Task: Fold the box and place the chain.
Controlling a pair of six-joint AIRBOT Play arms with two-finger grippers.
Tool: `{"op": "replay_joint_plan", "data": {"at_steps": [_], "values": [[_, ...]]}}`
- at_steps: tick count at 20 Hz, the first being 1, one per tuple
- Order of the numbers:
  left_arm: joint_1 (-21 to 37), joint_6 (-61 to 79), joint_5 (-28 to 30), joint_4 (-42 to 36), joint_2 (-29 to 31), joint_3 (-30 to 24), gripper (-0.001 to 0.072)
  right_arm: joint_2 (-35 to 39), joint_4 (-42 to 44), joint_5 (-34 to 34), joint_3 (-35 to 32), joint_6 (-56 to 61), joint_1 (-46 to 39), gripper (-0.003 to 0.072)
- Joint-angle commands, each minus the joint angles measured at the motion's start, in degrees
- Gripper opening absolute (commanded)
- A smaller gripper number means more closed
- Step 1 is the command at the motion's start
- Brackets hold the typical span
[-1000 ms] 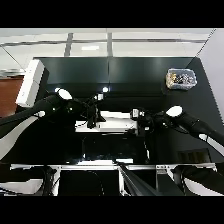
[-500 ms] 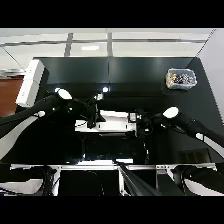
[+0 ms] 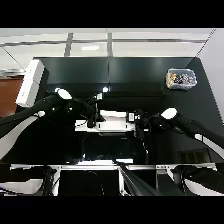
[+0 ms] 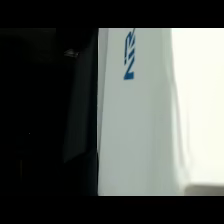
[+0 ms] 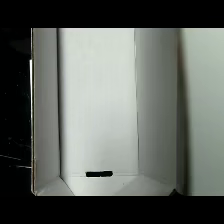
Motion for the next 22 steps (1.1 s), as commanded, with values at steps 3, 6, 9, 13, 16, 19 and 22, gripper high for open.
{"op": "replay_joint_plan", "data": {"at_steps": [3,6,9,13,16,19,22], "values": [[0.0,0.0,0.0,0.0,0.0,0.0,0.0021,0.0,-0.8,0.2,0.0,0.1,0.1,0.0671],[0.0,0.0,0.0,0.0,0.0,0.0,0.0021,0.0,-0.8,0.2,0.0,0.1,0.1,0.067],[0.0,0.0,0.0,0.0,0.0,0.0,0.0021,-0.1,-0.8,0.1,0.1,0.2,0.1,0.067],[0.0,0.0,0.0,0.0,0.0,0.0,0.0021,-0.4,-0.8,-0.1,0.4,0.9,0.1,0.067],[0.0,0.0,0.0,0.0,0.0,0.0,0.0021,-0.4,-0.8,-0.2,0.4,1.0,0.1,0.067],[0.0,0.0,0.0,0.0,0.0,0.0,0.0021,-0.7,-3.2,-0.9,0.6,2.2,1.5,0.0671],[0.0,0.0,0.0,0.0,0.0,0.0,0.0021,-0.8,-4.2,-1.9,0.6,3.2,2.3,0.0671]]}}
